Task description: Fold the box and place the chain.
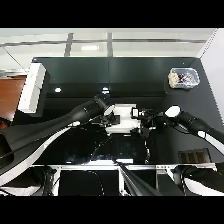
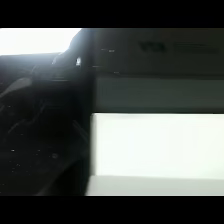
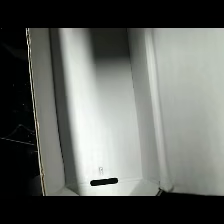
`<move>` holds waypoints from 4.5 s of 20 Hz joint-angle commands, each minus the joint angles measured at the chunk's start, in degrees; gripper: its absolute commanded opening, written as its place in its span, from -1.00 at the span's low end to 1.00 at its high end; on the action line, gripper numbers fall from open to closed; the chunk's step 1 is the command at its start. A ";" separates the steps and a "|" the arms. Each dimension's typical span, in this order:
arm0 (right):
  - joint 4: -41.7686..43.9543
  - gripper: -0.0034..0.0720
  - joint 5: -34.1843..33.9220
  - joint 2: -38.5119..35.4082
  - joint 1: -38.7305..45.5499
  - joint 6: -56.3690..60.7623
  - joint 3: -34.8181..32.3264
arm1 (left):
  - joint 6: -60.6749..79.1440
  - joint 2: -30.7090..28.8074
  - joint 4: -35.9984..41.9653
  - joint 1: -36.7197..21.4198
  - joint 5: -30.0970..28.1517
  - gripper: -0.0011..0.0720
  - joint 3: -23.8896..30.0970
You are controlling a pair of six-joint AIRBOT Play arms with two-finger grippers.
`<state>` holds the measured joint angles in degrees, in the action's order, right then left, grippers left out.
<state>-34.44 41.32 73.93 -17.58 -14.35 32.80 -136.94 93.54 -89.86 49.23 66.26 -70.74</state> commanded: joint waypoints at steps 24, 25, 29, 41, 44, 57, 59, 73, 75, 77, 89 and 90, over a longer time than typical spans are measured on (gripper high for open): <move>0.02 -0.44 0.02 0.04 -0.04 0.00 -0.02 | 0.15 0.28 -1.16 0.35 3.02 -0.91 -2.21; 0.02 -0.44 0.02 0.04 -0.04 0.00 -0.02 | 0.17 0.28 -1.16 0.35 3.02 -0.91 -2.21; 0.02 -0.44 0.02 0.04 -0.04 0.00 -0.02 | 0.20 0.28 -1.16 0.35 1.92 -0.91 -2.21; 0.02 -0.44 0.02 0.04 -0.04 0.00 -0.02 | 0.20 0.28 -1.14 0.35 2.12 -0.91 -2.21; 0.02 -0.44 0.02 0.04 -0.04 0.00 -0.02 | 0.20 0.28 -1.14 0.35 2.12 -0.90 -2.21; 0.26 0.61 -0.04 -0.35 -0.02 5.31 0.04 | 0.20 0.28 -1.14 0.33 1.84 -0.90 -2.21; -0.22 0.73 0.50 -2.25 0.48 6.86 0.04 | 0.20 0.28 -1.14 0.33 1.86 -0.91 -2.21; -9.92 0.69 2.45 -7.28 1.55 4.94 0.02 | 0.20 0.28 -1.14 0.33 1.84 -0.90 -2.21; -9.49 0.00 1.86 -7.28 0.07 4.42 0.02 | 0.20 0.28 -1.14 0.33 1.84 -0.91 -2.21; -9.44 -0.31 0.61 -7.23 -0.90 4.24 0.02 | 0.20 0.28 -1.14 0.33 1.84 -0.90 -2.21; 7.43 -0.71 0.87 -3.87 -0.87 3.58 -0.02 | 0.20 0.28 -1.14 0.33 1.75 -0.90 -2.21; 7.63 -0.71 1.14 -3.72 -0.87 3.61 -0.02 | 0.20 0.28 -1.14 0.33 1.75 -0.91 -2.21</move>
<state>-30.39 42.13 69.30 -18.41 -10.48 32.77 -136.73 93.82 -91.02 49.58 68.18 -72.90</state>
